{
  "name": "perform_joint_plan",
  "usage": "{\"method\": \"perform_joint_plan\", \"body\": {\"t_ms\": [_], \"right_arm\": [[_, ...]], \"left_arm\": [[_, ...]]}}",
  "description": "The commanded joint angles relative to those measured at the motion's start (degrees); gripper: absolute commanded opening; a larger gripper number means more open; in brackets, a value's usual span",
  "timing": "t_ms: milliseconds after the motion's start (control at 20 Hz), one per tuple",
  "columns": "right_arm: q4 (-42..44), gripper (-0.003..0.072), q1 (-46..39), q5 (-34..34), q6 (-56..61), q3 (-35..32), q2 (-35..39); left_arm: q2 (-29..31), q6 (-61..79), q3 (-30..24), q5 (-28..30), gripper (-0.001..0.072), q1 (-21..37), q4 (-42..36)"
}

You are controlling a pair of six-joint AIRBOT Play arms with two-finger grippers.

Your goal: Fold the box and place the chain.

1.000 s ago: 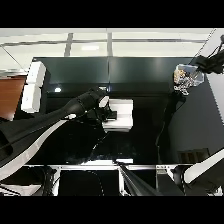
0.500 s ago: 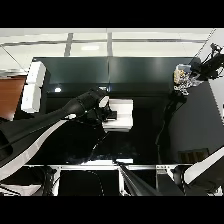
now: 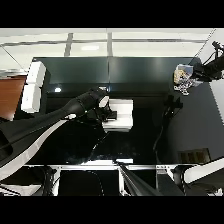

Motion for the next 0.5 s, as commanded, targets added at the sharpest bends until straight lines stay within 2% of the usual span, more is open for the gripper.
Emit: {"method": "perform_joint_plan", "body": {"t_ms": [0,100,150,200,300,450], "right_arm": [[1.0,0.0399,-0.9,-5.6,-1.9,-14.1,6.7],[4.2,0.0403,-1.2,-14.6,-5.6,-24.2,11.3],[7.5,0.061,-1.2,-17.0,-9.2,-26.7,12.1],[9.9,0.072,-1.1,-17.4,-13.2,-27.9,11.9],[10.1,0.072,-0.5,-19.0,-19.2,-29.2,10.8],[5.5,0.072,0.6,-26.9,-21.7,-29.6,9.4]], "left_arm": [[0.0,0.0,0.0,0.0,0.0032,0.0,0.0],[0.0,0.0,0.0,0.0,0.0032,0.0,0.0],[0.0,0.0,0.0,0.0,0.0032,0.0,0.0],[0.0,0.0,0.0,0.0,0.0032,0.0,0.0],[0.0,0.0,0.0,0.0,0.0032,0.0,0.0],[0.0,0.0,0.0,0.0,0.0032,0.0,0.0]]}}
